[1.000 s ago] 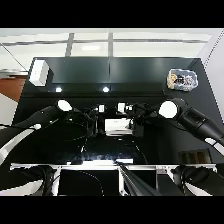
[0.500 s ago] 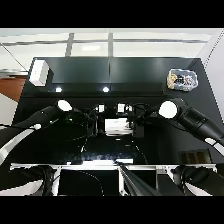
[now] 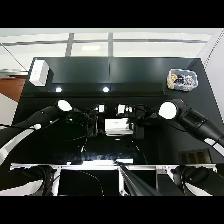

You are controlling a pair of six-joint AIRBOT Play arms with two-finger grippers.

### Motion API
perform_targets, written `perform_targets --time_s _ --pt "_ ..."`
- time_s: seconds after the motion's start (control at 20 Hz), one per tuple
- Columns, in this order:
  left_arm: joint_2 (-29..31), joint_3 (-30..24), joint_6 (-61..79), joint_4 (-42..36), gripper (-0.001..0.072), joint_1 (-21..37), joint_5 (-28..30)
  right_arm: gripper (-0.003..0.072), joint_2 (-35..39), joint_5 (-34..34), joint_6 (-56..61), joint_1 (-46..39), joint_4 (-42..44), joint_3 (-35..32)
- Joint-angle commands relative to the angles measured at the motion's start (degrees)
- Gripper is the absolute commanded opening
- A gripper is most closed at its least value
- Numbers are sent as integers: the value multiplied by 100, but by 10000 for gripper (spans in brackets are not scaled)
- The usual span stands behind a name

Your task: Fold the box and place the chain.

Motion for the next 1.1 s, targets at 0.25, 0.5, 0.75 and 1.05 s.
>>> perform_targets --time_s 0.25,0.5,0.75,1.05 --pt "-2 -2 -2 0 404 2 -2 316 116 -87 286 -4 -28 144" --pt "-2 -2 -2 0 404 2 -2 292 555 350 1381 -411 -24 229" --pt "-2 -2 -2 0 404 2 -2 34 575 645 3388 -1443 944 -240" --pt "-2 -2 -2 0 404 2 0 35 -131 48 3364 -1464 3493 -662"
